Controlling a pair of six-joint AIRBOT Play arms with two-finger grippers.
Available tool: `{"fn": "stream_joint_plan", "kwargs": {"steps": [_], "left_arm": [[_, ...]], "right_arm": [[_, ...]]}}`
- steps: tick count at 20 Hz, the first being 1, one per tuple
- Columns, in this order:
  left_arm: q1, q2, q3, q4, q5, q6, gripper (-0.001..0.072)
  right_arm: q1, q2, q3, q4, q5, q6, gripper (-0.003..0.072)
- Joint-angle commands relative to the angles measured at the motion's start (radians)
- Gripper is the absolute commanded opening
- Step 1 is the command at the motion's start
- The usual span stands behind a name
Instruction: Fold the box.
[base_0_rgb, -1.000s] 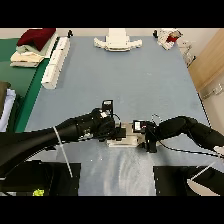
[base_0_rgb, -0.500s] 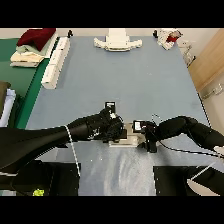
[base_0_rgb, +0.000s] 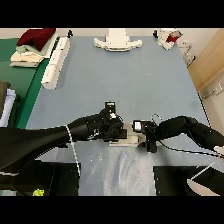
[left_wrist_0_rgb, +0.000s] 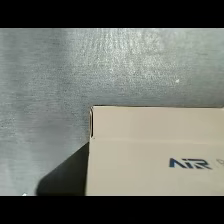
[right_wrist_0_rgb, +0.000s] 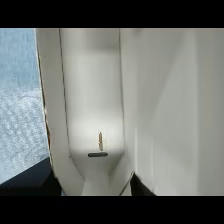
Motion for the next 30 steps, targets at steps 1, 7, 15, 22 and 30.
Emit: {"fn": "stream_joint_plan", "kwargs": {"steps": [1, 7, 15, 22, 30], "left_arm": [[0.0, 0.001, 0.001, -0.008, -0.02, 0.002, 0.0653], [0.0, 0.1, 0.003, -0.011, -0.122, 0.04, 0.0661], [-0.007, 0.291, 0.003, -0.028, -0.194, 0.243, 0.0011], [0.034, 0.319, -0.037, -0.087, -0.151, 0.726, 0.0009], [0.376, 0.508, -0.346, -0.437, -0.114, 1.888, 0.0253]], "right_arm": [[0.001, 0.0, 0.0, 0.0, 0.0, 0.0, 0.048], [0.001, 0.0, 0.0, 0.0, 0.0, 0.0, 0.0481], [0.001, 0.0, 0.0, 0.0, 0.0, 0.0, 0.048], [0.001, 0.0, 0.0, 0.0, 0.0, 0.0, 0.0481], [0.001, 0.0, 0.0, 0.0, 0.0, 0.0, 0.048]]}}
